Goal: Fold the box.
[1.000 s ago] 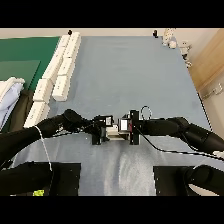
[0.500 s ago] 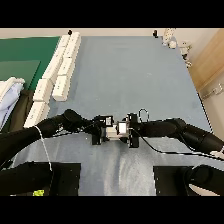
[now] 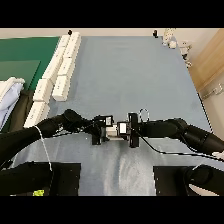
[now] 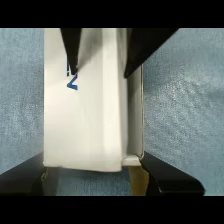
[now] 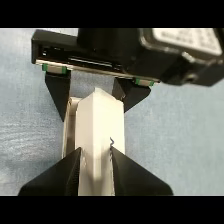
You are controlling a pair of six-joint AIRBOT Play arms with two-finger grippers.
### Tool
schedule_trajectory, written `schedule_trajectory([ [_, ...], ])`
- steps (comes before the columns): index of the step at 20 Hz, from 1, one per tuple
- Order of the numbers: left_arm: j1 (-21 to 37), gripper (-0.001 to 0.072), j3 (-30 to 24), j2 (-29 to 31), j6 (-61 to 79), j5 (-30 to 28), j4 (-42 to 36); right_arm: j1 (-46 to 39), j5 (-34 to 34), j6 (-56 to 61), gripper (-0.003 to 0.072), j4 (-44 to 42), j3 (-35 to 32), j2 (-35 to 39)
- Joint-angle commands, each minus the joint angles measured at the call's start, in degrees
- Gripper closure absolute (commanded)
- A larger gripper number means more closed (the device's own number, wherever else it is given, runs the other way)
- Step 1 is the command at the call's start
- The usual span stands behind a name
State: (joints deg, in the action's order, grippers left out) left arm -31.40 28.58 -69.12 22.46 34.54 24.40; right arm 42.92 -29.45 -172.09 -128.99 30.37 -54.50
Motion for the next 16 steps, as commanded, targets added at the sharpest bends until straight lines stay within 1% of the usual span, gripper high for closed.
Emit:
schedule_trajectory([
  [1,0.0,0.0242,0.0,0.0,0.0,0.0,0.0,0.0,0.5,0.0,0.0409,0.2,0.0,-0.1],
  [11,0.0,0.0242,0.0,0.0,0.0,0.0,0.0,0.1,-3.0,0.1,0.0397,-0.5,0.0,-1.6],
  [13,0.0,0.0242,0.0,0.0,0.0,0.0,0.0,0.1,-3.0,0.0,0.0327,-0.4,0.0,-1.5],
  [16,0.0,0.0242,0.0,0.0,0.0,0.0,0.0,0.1,-2.6,0.1,0.0327,-0.5,0.2,-0.3],
])
